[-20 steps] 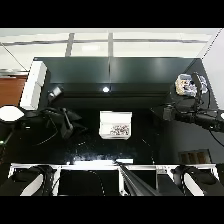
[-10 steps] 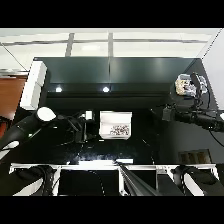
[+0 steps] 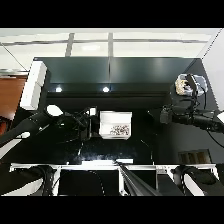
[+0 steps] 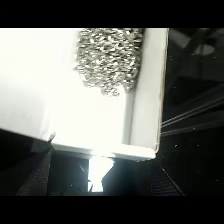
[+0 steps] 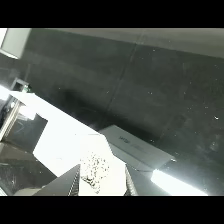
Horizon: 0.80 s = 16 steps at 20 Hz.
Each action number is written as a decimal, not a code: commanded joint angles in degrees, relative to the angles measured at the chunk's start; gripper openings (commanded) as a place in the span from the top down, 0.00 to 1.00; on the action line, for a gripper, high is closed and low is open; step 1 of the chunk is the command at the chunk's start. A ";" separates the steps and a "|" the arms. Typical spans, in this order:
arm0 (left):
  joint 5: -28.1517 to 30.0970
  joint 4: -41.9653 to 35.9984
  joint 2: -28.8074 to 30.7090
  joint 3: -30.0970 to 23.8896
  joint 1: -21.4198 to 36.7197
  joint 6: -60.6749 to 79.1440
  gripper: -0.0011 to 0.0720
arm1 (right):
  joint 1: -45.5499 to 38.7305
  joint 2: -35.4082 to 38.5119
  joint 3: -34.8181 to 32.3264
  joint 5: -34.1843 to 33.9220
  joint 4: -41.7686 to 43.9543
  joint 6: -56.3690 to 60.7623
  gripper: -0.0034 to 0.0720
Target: Fold the box and place the chain.
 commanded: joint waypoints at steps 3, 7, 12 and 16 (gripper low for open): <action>-0.37 -1.05 -1.07 0.09 -0.02 2.08 0.01 | 0.17 0.00 -0.02 0.02 0.00 0.00 0.51; 2.08 -0.96 -1.09 0.09 -1.20 2.75 0.01 | 0.17 0.00 -0.02 -0.02 0.00 0.02 0.51; 3.89 -0.09 -1.77 0.42 -3.65 3.93 0.03 | 0.17 0.00 -0.02 -1.25 0.00 -0.02 0.51; 3.89 -0.09 -1.77 0.42 -3.61 3.96 0.39 | 0.17 0.00 -0.02 -1.38 -3.04 0.28 0.16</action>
